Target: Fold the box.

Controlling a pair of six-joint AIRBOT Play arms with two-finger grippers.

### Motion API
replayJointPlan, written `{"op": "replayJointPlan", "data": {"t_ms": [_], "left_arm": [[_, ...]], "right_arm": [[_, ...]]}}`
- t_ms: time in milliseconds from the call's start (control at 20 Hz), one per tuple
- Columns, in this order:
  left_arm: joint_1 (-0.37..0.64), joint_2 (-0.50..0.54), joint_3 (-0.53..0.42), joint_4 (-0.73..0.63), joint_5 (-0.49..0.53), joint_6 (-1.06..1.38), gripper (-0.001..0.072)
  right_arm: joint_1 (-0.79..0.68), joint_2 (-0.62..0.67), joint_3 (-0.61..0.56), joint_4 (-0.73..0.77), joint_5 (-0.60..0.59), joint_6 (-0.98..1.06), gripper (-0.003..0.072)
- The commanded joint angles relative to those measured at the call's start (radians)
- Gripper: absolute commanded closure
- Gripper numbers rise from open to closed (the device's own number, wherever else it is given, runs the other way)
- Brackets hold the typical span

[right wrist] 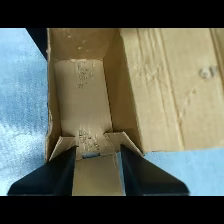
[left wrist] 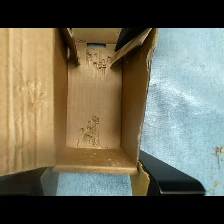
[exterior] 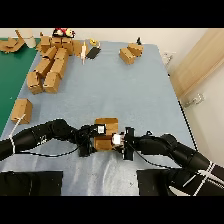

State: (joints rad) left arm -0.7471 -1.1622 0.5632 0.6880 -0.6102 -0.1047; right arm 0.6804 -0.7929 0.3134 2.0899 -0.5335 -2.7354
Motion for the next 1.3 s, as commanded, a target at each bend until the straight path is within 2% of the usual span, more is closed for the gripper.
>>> {"op": "replayJointPlan", "data": {"t_ms": [0, 100, 200, 300, 350, 400, 500, 600, 700, 900, 1050, 1250], "left_arm": [[0.000, 0.000, 0.001, 0.000, 0.000, 0.000, 0.0186], [0.000, 0.000, 0.001, 0.000, 0.000, 0.000, 0.0186], [0.000, 0.000, 0.001, 0.000, 0.000, 0.000, 0.0186], [0.000, 0.000, 0.001, 0.000, 0.000, 0.000, 0.0186], [0.000, 0.000, 0.001, 0.000, 0.000, 0.000, 0.0186], [0.000, 0.000, 0.001, 0.000, 0.000, 0.000, 0.0186], [0.000, 0.000, 0.001, 0.000, 0.000, 0.000, 0.0186], [0.000, 0.000, 0.001, 0.000, 0.000, 0.000, 0.0186], [0.000, 0.000, 0.001, 0.000, 0.000, 0.000, 0.0186], [0.000, 0.000, 0.001, 0.000, 0.000, 0.000, 0.0186], [0.000, 0.000, 0.001, 0.000, 0.000, 0.000, 0.0186], [0.000, 0.000, 0.001, 0.000, 0.000, 0.000, 0.0186]], "right_arm": [[-0.002, 0.025, 0.000, -0.048, -0.074, 0.136, 0.0237], [-0.002, 0.066, 0.000, -0.173, -0.127, 0.320, 0.0259], [-0.003, 0.117, 0.000, -0.328, -0.189, 0.561, 0.0421], [-0.003, 0.177, 0.001, -0.456, -0.218, 0.826, 0.0426], [-0.003, 0.212, 0.003, -0.501, -0.221, 0.958, 0.0487], [-0.003, 0.245, 0.010, -0.530, -0.234, 1.064, 0.0674], [-0.021, 0.298, 0.034, -0.582, -0.291, 1.316, 0.0681], [-0.066, 0.322, 0.049, -0.644, -0.401, 1.621, 0.0681], [-0.128, 0.325, 0.049, -0.684, -0.488, 1.798, 0.0681], [-0.243, 0.290, 0.047, -0.685, -0.522, 1.838, 0.0681], [-0.257, 0.226, 0.036, -0.645, -0.511, 1.801, 0.0681], [-0.256, 0.120, 0.007, -0.492, -0.385, 1.695, 0.0681]]}}
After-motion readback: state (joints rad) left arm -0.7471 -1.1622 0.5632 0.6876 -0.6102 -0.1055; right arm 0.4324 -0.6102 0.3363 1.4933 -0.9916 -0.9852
